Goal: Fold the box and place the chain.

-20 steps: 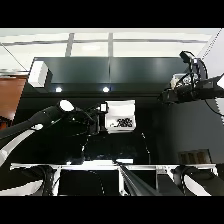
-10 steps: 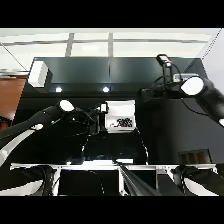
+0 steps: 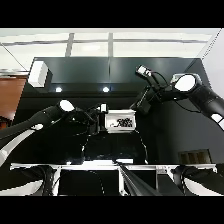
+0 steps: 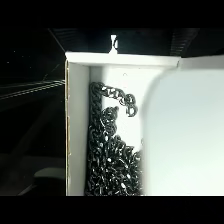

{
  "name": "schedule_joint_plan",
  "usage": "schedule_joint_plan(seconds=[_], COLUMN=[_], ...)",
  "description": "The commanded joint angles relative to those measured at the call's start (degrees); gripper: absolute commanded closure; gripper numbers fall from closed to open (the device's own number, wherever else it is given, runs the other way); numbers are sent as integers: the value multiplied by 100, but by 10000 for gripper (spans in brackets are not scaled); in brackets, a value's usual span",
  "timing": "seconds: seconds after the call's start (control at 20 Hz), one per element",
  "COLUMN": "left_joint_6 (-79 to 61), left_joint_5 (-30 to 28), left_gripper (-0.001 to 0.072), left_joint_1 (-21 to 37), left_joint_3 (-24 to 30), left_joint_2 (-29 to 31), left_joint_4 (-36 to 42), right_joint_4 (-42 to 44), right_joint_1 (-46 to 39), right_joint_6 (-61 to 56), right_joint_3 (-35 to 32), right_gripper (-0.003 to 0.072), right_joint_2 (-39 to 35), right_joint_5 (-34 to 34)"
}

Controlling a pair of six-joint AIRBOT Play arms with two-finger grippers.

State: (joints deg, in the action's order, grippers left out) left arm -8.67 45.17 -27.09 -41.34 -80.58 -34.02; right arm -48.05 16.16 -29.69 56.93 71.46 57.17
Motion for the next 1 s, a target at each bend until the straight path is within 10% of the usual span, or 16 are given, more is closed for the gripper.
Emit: schedule_joint_plan(seconds=[0.0,0.7,0.95], left_joint_6=[-2,-2,-2], left_joint_5=[2,2,2], left_gripper=[342,342,342], left_joint_1=[-4,-4,-4], left_joint_3=[0,0,0], left_joint_2=[-4,-4,-4], left_joint_4=[-2,-2,-2], right_joint_4=[-46,107,109], right_joint_1=[76,612,623], right_joint_6=[839,1193,1322], right_joint_3=[-26,-498,-581], right_gripper=[-29,-29,82], right_joint_2=[-61,-57,-52], right_joint_5=[584,682,400])
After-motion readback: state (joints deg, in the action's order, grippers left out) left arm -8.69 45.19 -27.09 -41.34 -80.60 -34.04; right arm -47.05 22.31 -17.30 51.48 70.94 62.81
